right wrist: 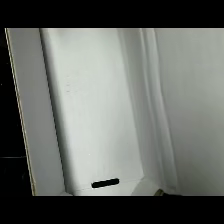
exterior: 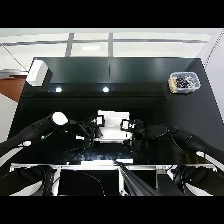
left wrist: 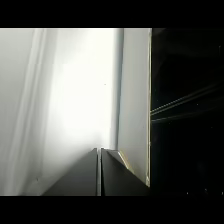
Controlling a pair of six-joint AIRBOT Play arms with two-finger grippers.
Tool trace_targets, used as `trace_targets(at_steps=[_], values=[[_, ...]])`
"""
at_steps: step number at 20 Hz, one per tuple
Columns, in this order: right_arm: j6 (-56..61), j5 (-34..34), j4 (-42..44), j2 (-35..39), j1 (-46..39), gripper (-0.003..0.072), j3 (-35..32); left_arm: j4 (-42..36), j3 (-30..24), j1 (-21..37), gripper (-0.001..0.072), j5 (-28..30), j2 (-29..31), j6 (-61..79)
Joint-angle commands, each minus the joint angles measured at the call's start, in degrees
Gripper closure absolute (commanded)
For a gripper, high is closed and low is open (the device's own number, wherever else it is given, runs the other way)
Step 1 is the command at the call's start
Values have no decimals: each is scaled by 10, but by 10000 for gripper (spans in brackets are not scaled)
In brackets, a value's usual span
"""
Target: Fold the box and place the chain.
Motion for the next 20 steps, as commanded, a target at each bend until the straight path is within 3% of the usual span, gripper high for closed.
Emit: trace_targets(at_steps=[1, 6, 7, 13, 18, 20], values=[[0, 0, 1, 0, 0, 332, 0, -5, 0, -10, 667, 10, -8, -7], [0, 0, 0, 0, 0, 332, 0, -5, 0, -10, 653, 10, -8, -7], [0, 0, 0, 0, 0, 332, 0, -5, 0, -10, 586, 10, -8, -7], [0, 0, 0, 0, 0, 332, 0, 39, 3, 5, 589, 7, 26, -31], [0, 0, 0, 0, 0, 332, 0, 80, 3, 83, 193, -53, 107, -90], [0, 0, 0, 0, 0, 332, 0, 84, 3, 126, 175, -86, 143, -127]])
